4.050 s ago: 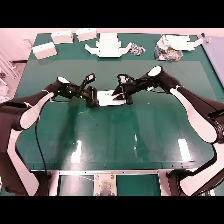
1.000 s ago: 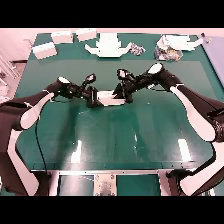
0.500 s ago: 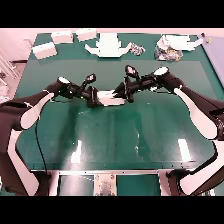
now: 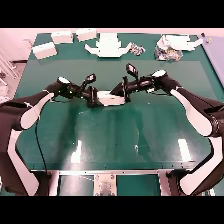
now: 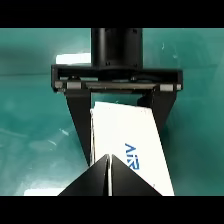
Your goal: Fold the box and place the chain.
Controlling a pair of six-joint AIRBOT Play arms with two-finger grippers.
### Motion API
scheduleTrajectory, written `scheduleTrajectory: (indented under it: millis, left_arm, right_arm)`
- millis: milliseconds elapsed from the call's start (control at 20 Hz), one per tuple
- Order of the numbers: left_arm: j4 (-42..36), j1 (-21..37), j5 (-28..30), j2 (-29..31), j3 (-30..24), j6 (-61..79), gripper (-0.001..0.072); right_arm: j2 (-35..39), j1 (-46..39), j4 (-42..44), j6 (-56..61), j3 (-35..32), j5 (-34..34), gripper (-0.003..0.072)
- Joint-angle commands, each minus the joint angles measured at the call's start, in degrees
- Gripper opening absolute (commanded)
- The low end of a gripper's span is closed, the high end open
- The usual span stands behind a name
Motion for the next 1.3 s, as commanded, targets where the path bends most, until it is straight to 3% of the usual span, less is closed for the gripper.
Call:
scheduleTrajectory:
  millis: [0,500,700,900,1250]
  left_arm:
    - [0.0,0.0,0.2,0.0,0.1,0.0,0.0488]
    - [0.0,0.1,3.9,0.0,0.1,0.2,0.0488]
    - [0.0,0.1,4.0,0.0,0.1,0.2,0.0488]
    - [-0.1,0.1,4.0,0.0,0.1,0.2,0.0488]
    - [-0.1,0.0,4.0,0.0,0.1,0.2,0.0488]
  right_arm:
    - [-2.0,0.4,-1.9,3.7,0.0,-1.0,0.0039]
    - [-2.4,1.3,-9.0,13.3,0.0,-1.2,0.0053]
    - [-1.9,0.4,-3.5,12.7,2.4,3.8,0.0014]
    - [3.9,-1.2,2.9,12.1,3.9,4.9,0.0014]
    - [16.4,-4.6,3.6,18.0,3.1,4.4,0.0013]
